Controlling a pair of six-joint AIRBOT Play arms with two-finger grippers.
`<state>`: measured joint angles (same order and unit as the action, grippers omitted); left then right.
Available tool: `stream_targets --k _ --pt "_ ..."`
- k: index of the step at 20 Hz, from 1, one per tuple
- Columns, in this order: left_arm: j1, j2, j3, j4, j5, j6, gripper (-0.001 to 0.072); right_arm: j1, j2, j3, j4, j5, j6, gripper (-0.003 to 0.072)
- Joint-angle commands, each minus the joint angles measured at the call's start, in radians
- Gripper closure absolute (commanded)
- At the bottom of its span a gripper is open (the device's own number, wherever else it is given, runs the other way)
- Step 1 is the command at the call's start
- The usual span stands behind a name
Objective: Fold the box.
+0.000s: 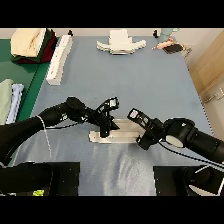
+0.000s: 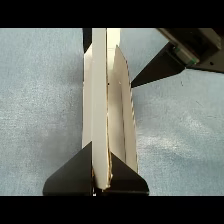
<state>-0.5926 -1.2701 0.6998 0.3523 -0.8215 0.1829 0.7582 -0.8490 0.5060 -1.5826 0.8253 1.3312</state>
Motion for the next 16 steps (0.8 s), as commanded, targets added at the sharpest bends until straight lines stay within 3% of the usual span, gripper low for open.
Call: stream_targets --k 1,4,8,12,16 --pt "0.0 0.0 -0.001 0.0 0.0 0.0 0.0694 -0.222 0.001 -0.019 0.422 -0.041 -0.597 -0.0034" --pt "0.0 0.0 -0.001 0.0 0.0 0.0 0.0694 -0.328 0.0 -0.019 0.487 -0.038 -0.797 -0.0034" --pt "0.0 0.0 -0.001 0.0 0.0 0.0 0.0694 -0.342 -0.001 -0.057 0.521 -0.099 -0.972 -0.0034" --pt "0.0 0.0 -0.001 0.0 0.0 0.0 0.0694 -0.379 -0.008 -0.14 0.736 -0.11 -1.154 -0.0034" --pt "0.0 0.0 -0.001 0.0 0.0 0.0 0.0694 -0.392 -0.002 -0.155 0.763 -0.107 -1.175 -0.0034"
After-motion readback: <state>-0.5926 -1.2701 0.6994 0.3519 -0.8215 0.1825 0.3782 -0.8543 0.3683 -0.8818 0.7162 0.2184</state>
